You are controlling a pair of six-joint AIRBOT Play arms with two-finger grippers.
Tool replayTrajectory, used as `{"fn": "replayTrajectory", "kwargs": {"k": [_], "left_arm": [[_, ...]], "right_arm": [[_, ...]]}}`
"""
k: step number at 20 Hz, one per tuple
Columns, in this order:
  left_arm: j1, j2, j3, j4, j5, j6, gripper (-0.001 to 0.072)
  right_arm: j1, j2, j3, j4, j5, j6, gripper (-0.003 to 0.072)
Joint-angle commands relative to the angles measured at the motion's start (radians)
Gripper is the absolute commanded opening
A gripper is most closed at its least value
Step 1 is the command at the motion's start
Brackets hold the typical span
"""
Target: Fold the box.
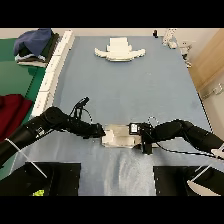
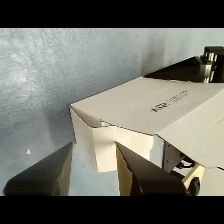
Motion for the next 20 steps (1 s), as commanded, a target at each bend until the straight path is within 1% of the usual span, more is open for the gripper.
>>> {"fn": "replayTrajectory", "kwargs": {"k": [1, 4, 6, 8, 12, 13, 17, 20], "left_arm": [[-0.088, -0.005, 0.016, 0.116, 0.06, -0.179, 0.039], [-0.182, -0.005, 0.069, 0.337, 0.056, -0.414, 0.0389], [-0.237, -0.01, 0.104, 0.431, 0.054, -0.549, 0.039], [-0.284, -0.037, 0.135, 0.456, 0.045, -0.62, 0.0389], [-0.356, -0.134, 0.19, 0.466, -0.018, -0.683, 0.039], [-0.372, -0.153, 0.209, 0.486, -0.033, -0.716, 0.039], [-0.43, -0.182, 0.289, 0.642, -0.106, -0.908, 0.039], [-0.456, -0.202, 0.332, 0.65, -0.14, -0.935, 0.0389]], "right_arm": [[0.0, 0.001, 0.0, 0.0, 0.0, 0.0, 0.0509], [0.0, 0.001, 0.0, 0.0, 0.0, 0.0, 0.051], [0.0, 0.001, 0.0, 0.0, 0.0, 0.0, 0.0509], [0.0, 0.001, 0.0, 0.0, 0.0, 0.0, 0.0509], [0.0, 0.001, 0.0, 0.0, 0.0, 0.0, 0.0509], [0.0, 0.001, 0.0, 0.0, 0.0, 0.0, 0.0509], [0.0, 0.001, 0.0, 0.0, 0.0, 0.0, 0.0509], [0.0, 0.001, 0.0, 0.0, 0.0, 0.0, 0.0509]]}}
